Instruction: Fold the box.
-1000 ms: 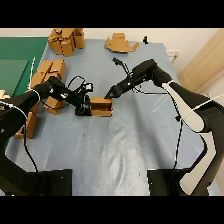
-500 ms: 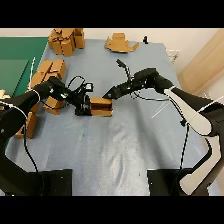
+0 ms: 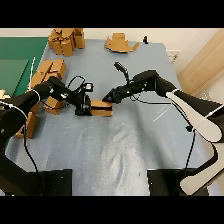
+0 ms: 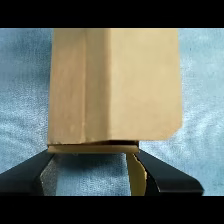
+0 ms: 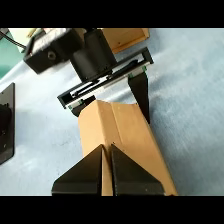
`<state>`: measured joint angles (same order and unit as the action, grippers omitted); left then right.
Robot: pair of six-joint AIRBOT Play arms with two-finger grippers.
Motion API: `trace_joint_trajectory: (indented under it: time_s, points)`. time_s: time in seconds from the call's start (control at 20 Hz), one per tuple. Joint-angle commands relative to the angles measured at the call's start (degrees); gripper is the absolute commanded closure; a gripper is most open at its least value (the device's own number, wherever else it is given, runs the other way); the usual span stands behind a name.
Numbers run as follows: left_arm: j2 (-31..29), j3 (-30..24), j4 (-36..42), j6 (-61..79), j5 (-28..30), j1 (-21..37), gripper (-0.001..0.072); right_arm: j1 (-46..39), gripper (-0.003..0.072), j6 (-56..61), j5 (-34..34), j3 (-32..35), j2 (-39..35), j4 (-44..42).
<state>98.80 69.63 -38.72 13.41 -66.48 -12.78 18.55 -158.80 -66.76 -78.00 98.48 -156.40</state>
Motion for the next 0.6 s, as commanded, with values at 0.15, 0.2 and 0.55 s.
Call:
trace_joint_trajectory:
  time_s: [0.15,0.2,0.55]
  points:
    - [-0.02,0.02,-0.04,-1.05,0.07,-0.02,0.0187,0.22,0.0602,-7.41,7.72,8.83,-3.80,-5.40]
    - [-0.02,0.00,-0.02,-1.05,0.07,-0.02,0.0187,0.61,0.0599,-8.35,7.76,8.74,-3.80,-5.14]
    - [-0.02,0.00,-0.02,-1.07,0.07,-0.04,0.0187,1.29,0.0443,-9.27,5.70,6.16,-3.80,-3.93]
